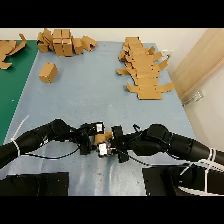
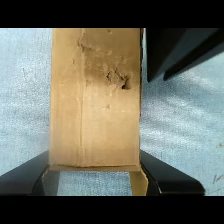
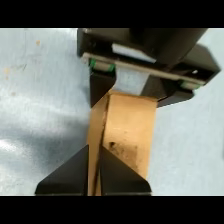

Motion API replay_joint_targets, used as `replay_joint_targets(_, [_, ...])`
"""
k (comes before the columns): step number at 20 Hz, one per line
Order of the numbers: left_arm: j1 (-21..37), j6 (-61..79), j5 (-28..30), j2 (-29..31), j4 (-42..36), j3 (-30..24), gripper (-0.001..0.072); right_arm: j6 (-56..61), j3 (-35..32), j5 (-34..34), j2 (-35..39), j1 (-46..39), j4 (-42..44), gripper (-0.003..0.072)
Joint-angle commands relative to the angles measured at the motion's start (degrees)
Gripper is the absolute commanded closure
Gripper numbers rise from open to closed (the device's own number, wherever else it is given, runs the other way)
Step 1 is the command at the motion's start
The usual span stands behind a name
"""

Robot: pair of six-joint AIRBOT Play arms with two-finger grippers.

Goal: Fold the box.

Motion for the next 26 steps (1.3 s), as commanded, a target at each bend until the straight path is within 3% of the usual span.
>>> replay_joint_targets(1, [0.0, 0.0, 0.0, 0.0, 0.0, 0.0, 0.0236, 0.0, 0.0, 0.4, 1.2, 0.0, -0.2, 0.0490])
replay_joint_targets(2, [0.0, 0.0, 0.0, 0.0, 0.0, 0.0, 0.0236, 0.2, 0.0, 0.4, 1.2, 0.0, -0.2, 0.0459])
replay_joint_targets(4, [0.0, 0.0, 0.0, 0.0, 0.0, 0.0, 0.0236, 3.1, 0.0, 0.4, 1.3, 0.0, -0.3, 0.0466])
replay_joint_targets(5, [0.0, 0.0, 0.0, 0.0, 0.0, 0.0, 0.0236, 7.8, 0.0, 0.3, 1.9, -0.1, -0.7, 0.0556])
replay_joint_targets(6, [0.0, 0.0, 0.0, 0.0, 0.0, 0.0, 0.0236, 16.3, 0.0, 0.1, 2.9, -0.5, -1.6, 0.0683])
replay_joint_targets(8, [0.0, 0.0, 0.0, 0.0, 0.0, 0.0, 0.0236, 37.3, 0.0, -1.5, 5.0, -3.5, -1.6, 0.0684])
replay_joint_targets(10, [0.0, 0.0, 0.0, 0.0, 0.0, 0.0, 0.0236, 50.9, -0.3, -5.7, 7.1, -7.8, 0.0, 0.0686])
replay_joint_targets(14, [0.0, 0.0, 0.0, 0.0, 0.0, 0.0, 0.0236, 54.7, -7.9, -6.4, 13.9, -14.4, 21.7, 0.0686])
replay_joint_targets(17, [0.0, 0.0, 0.0, 0.0, 0.0, 0.0, 0.0236, 54.3, -16.6, 1.3, 19.7, -13.4, 40.0, 0.0686])
replay_joint_targets(19, [0.0, 0.0, 0.0, 0.0, 0.0, 0.0, 0.0236, 54.7, -21.8, 11.2, 23.3, -10.1, 48.1, 0.0685])
replay_joint_targets(22, [0.0, 0.0, 0.0, 0.0, 0.0, 0.0, 0.0236, 59.9, -24.4, 33.4, 24.3, -5.6, 48.2, 0.0686])
replay_joint_targets(23, [0.0, 0.0, 0.0, 0.0, 0.0, 0.0, 0.0236, 60.0, -24.4, 37.4, 23.3, -5.4, 48.2, 0.0686])
replay_joint_targets(26, [0.0, 0.0, 0.0, 0.0, 0.0, 0.0, 0.0236, 62.9, -24.3, 38.6, 16.9, -5.1, 48.1, 0.0685])
